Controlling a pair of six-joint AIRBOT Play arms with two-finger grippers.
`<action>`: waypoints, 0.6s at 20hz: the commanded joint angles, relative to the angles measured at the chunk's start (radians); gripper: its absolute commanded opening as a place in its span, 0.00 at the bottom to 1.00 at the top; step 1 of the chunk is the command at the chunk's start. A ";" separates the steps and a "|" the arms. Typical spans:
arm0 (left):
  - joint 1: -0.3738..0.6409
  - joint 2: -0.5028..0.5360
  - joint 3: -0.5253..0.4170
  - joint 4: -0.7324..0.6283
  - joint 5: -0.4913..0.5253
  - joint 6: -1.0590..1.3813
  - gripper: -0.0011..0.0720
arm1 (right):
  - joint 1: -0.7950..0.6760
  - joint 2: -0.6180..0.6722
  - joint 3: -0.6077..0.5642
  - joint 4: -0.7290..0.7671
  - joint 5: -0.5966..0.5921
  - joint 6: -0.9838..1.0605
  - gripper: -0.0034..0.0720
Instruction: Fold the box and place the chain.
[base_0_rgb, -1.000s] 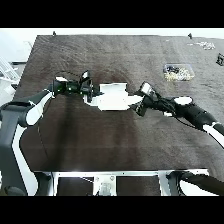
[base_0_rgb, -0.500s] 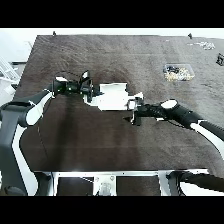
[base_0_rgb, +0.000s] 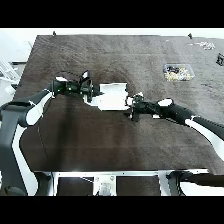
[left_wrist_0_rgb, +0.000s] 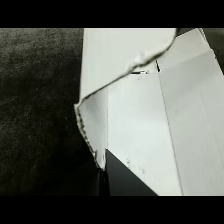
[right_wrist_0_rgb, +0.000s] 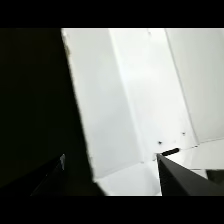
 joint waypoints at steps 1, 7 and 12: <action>0.000 0.000 0.000 0.000 0.000 0.000 0.04 | -0.034 -0.021 0.057 0.010 0.003 -0.005 0.95; 0.000 0.000 0.000 0.000 0.000 0.000 0.04 | -0.094 -0.024 0.109 0.051 0.103 -0.002 0.95; 0.000 0.000 0.000 0.000 0.000 0.000 0.04 | -0.116 -0.082 0.154 0.051 0.164 -0.008 0.95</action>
